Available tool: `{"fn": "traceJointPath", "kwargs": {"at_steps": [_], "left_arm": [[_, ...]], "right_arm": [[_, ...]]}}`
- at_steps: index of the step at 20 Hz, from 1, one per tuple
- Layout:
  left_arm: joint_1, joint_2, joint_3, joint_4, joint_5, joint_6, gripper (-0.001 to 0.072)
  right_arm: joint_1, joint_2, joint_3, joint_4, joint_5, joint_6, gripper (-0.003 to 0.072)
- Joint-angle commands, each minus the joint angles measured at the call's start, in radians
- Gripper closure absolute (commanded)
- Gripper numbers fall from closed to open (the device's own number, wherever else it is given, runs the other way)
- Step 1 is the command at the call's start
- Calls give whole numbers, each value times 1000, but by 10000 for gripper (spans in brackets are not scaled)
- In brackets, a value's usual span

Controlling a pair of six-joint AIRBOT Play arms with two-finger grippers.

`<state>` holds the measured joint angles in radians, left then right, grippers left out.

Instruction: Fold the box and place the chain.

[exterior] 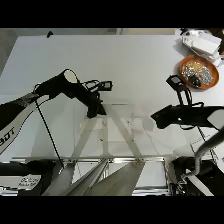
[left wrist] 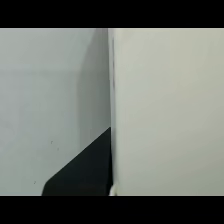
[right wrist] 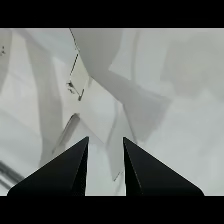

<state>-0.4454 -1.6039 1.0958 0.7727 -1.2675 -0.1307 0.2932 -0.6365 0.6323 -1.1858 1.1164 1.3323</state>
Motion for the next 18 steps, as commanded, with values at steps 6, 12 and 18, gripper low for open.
{"fn": "traceJointPath", "kwargs": {"at_steps": [6,12,18], "left_arm": [[-143,-46,-8,-186,192,132,708],[-140,-79,-8,-207,261,117,709],[-142,-79,-2,-93,257,4,712]], "right_arm": [[0,88,4,-42,148,6,454],[0,88,1,-80,139,-25,454],[0,88,-75,-127,65,-31,454]]}}
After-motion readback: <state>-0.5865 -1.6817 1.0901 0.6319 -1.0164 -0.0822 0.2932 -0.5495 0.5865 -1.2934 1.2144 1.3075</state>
